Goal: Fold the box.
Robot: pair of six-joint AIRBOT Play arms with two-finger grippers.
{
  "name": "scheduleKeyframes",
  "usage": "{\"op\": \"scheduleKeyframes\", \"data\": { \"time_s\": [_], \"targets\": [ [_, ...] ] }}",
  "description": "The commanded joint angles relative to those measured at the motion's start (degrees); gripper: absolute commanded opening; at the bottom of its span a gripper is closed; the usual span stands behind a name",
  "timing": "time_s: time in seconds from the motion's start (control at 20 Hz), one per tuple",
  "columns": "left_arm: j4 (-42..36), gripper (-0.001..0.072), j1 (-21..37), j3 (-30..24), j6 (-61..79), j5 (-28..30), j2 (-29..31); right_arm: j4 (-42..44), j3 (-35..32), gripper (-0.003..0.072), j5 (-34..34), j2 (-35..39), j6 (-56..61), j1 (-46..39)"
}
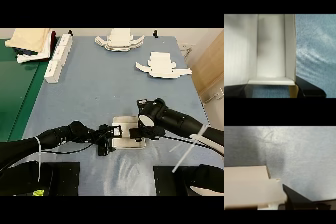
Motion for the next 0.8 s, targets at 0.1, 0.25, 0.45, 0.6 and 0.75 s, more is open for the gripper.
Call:
{"op": "scheduleKeyframes", "data": {
  "time_s": [0.1,0.25,0.45,0.6,0.75],
  "targets": [
    [0.0,0.0460,0.0,0.0,-0.1,0.0,0.0,2.6,2.2,0.0372,2.1,9.9,-0.6,-0.2],
    [0.0,0.0460,0.0,0.0,-0.1,0.0,0.0,-2.6,2.0,0.0038,3.7,15.0,-2.9,-5.5],
    [0.0,0.0460,0.0,0.0,-0.1,0.0,0.0,-0.3,2.0,0.0001,1.3,13.6,-18.4,-25.0],
    [0.0,0.0459,0.0,0.0,-0.1,0.0,0.0,12.5,2.0,0.0000,-3.1,7.4,-33.1,-39.7],
    [0.0,0.0460,0.0,0.0,-0.1,0.0,0.0,36.0,2.0,0.0001,-5.4,-2.5,-49.7,-49.0]
  ]
}}
